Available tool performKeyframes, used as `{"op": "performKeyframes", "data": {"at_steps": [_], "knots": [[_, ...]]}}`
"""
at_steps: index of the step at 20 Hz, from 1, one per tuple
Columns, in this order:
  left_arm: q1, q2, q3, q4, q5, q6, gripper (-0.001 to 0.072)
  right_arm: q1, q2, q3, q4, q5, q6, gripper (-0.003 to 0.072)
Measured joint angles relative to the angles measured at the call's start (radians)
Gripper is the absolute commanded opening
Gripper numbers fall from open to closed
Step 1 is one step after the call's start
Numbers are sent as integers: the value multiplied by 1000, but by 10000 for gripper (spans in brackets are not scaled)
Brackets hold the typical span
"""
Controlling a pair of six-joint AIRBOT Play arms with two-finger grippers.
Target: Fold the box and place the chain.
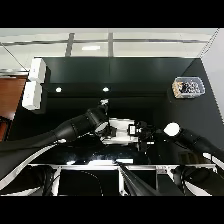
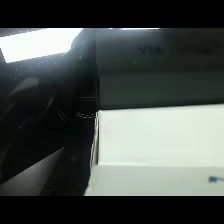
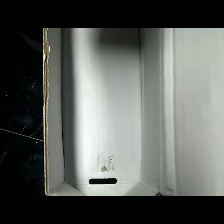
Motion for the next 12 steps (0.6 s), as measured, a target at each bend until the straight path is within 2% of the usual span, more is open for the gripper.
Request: {"op": "performKeyframes", "data": {"at_steps": [9,10,12], "knots": [[-5,-14,9,-3,-15,-55,479,0,0,0,0,0,0,202],[-5,-14,9,-4,-14,-58,437,0,0,0,0,0,0,202],[-5,-15,9,-5,-9,-61,232,0,0,0,0,0,0,201]]}}
